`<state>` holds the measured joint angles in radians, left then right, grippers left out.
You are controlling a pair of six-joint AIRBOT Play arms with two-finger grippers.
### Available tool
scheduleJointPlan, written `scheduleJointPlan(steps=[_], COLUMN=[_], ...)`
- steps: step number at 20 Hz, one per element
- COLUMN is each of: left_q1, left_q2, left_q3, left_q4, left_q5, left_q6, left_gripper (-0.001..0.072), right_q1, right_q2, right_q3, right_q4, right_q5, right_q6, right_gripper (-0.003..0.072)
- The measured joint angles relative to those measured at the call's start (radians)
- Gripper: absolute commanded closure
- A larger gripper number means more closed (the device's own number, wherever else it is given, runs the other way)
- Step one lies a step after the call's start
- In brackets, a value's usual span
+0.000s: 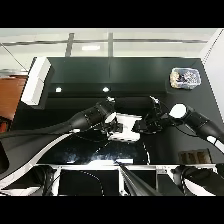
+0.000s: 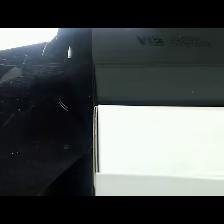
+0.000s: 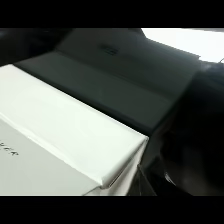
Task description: Fold the box and place the chain.
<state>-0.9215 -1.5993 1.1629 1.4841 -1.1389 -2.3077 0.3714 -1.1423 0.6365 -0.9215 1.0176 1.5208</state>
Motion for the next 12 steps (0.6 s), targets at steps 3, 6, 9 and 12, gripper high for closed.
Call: scheduleJointPlan(steps=[3, 6, 9, 12], left_q1=[0.0, 0.0, 0.0, 0.0], left_q2=[0.0, 0.0, 0.0, 0.0], left_q3=[0.0, 0.0, 0.0, 0.0], left_q4=[0.0, 0.0, 0.0, 0.0], left_q5=[0.0, 0.001, 0.002, 0.002], left_q6=[0.0, 0.0, 0.0, 0.0], left_gripper=[0.0679, 0.0679, 0.0679, 0.0679], right_q1=[0.06, 0.145, 0.23, 0.286], right_q2=[0.0, 0.0, 0.0, -0.005], right_q3=[0.038, 0.07, 0.091, 0.1], right_q4=[-0.088, -0.209, -0.32, -0.402], right_q5=[0.011, 0.024, 0.029, 0.03], right_q6=[0.149, 0.328, 0.502, 0.645], right_gripper=[0.0291, 0.0348, 0.035, 0.0378])
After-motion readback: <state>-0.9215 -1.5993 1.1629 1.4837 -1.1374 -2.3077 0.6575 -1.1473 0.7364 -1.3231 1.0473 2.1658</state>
